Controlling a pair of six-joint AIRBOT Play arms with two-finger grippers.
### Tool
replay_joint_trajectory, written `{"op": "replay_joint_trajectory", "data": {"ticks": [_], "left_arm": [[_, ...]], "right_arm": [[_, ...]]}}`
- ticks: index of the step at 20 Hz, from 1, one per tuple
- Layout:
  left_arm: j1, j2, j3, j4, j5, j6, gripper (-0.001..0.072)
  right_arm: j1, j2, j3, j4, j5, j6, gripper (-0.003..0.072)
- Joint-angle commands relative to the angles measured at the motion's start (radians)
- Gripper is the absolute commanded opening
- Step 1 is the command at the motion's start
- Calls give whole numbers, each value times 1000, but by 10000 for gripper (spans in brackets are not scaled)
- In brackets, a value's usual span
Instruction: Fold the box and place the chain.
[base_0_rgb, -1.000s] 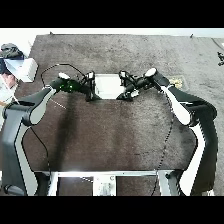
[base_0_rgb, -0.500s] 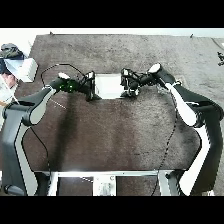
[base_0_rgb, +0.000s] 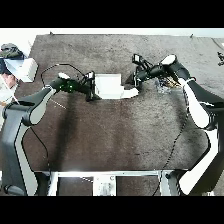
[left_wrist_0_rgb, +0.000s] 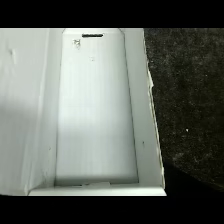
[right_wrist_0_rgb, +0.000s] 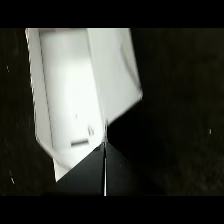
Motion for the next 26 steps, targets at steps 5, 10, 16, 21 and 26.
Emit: {"op": "replay_joint_trajectory", "data": {"ticks": [5,10,16,21,26], "left_arm": [[0,0,1,0,0,0,254],[0,0,1,0,0,0,254],[0,0,0,-2,0,0,254],[0,0,0,-2,0,0,254],[0,0,0,-2,0,0,254]], "right_arm": [[38,-34,-1,234,-58,26,-7],[74,-64,-2,207,-225,26,-7],[74,-121,-2,152,-296,26,-7],[74,-127,-2,151,-293,26,-7],[74,-117,-2,153,-271,26,-7]]}}
